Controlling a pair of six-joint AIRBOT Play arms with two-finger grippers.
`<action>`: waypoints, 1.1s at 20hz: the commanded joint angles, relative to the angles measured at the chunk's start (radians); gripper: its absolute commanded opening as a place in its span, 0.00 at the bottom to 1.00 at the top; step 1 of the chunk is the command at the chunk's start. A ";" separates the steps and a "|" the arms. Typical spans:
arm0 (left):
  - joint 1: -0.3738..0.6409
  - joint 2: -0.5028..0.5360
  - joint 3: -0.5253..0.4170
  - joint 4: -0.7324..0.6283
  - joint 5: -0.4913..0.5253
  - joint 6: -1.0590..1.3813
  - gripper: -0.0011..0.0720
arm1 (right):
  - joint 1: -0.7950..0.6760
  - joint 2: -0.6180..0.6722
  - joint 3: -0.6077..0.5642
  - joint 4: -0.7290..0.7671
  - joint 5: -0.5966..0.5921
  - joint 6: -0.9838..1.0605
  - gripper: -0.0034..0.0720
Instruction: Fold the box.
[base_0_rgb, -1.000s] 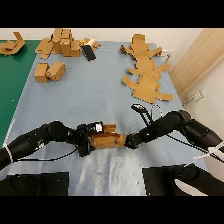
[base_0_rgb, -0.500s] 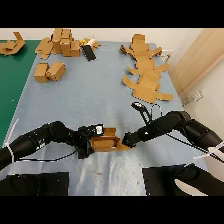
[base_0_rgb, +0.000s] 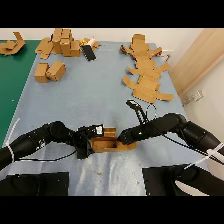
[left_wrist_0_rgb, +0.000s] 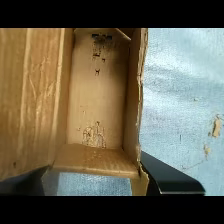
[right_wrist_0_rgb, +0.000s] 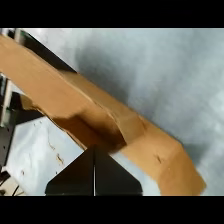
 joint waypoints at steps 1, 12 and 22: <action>0.000 0.000 0.000 0.001 -0.003 0.008 0.72 | 0.075 -0.009 0.000 0.032 0.218 -0.021 0.05; 0.000 0.000 0.000 0.001 -0.004 0.007 0.72 | 0.113 -0.262 0.000 0.016 0.388 -0.099 0.05; 0.000 0.000 0.000 -0.003 -0.004 0.003 0.72 | 0.113 -0.272 0.000 0.016 0.365 -0.133 0.05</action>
